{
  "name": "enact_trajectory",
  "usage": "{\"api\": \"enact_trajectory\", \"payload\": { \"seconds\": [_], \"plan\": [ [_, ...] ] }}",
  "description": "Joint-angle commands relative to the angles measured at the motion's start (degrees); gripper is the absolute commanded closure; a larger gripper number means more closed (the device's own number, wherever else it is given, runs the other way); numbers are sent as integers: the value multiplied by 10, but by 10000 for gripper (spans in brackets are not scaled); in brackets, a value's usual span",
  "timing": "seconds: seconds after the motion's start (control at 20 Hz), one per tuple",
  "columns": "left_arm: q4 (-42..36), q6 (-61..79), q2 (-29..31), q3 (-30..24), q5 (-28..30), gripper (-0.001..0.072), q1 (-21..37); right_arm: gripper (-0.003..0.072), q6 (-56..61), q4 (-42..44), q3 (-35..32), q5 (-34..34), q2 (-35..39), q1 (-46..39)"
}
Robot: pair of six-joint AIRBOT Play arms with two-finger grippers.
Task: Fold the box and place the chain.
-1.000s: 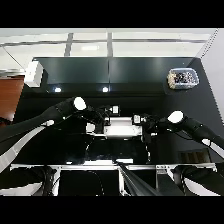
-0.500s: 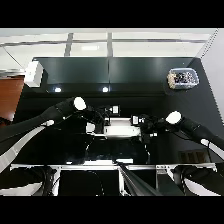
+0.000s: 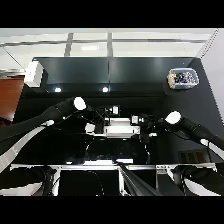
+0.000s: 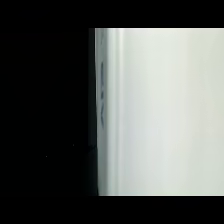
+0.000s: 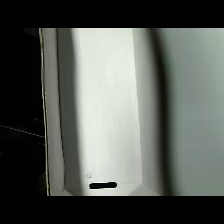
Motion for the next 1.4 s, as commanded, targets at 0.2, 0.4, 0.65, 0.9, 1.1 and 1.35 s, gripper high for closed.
{"api": "enact_trajectory", "payload": {
  "seconds": [0.2,0.4,0.65,0.9,1.1,1.35],
  "plan": [
    [0,0,0,0,0,685,0,265,-2,-8,0,1,0,1],
    [0,0,9,0,-2,635,1,447,-3,-9,0,2,0,1],
    [97,-144,74,0,-12,134,10,518,-3,-8,0,1,0,1],
    [236,-383,159,-2,-136,74,59,519,-3,-8,0,1,0,1],
    [128,-497,152,-9,-246,681,82,519,-3,-8,0,1,0,1],
    [-144,-362,132,-58,-224,685,69,519,-3,-8,0,1,0,1]
  ]
}}
